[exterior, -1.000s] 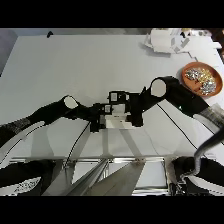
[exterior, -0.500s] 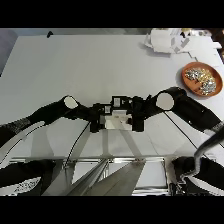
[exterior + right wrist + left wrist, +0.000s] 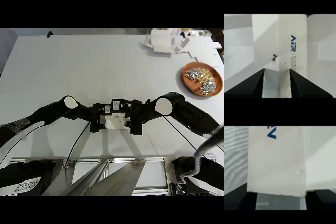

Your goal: Fold the box and place the chain.

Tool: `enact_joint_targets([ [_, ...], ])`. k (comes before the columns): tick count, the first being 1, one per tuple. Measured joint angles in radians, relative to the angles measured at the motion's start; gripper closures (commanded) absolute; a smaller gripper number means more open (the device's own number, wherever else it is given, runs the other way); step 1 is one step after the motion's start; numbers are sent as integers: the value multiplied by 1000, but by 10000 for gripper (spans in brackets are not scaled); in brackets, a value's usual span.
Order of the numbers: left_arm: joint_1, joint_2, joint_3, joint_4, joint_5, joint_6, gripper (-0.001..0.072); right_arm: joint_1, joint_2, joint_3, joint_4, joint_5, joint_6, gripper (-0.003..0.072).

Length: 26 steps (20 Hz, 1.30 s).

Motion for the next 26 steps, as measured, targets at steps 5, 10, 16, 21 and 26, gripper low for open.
enact_joint_targets([
  [5,0,0,0,0,2,-3,499,4,0,-11,-22,-32,0,597],
  [10,0,0,0,0,2,-2,499,5,11,-13,-32,-42,1,616],
  [16,0,0,0,0,-4,1,499,4,56,-14,-42,-60,6,655],
  [21,0,0,0,0,0,-1,499,5,51,-36,-43,-75,40,646],
  [26,0,-1,0,2,3,0,499,5,49,-67,-45,-117,88,641],
])
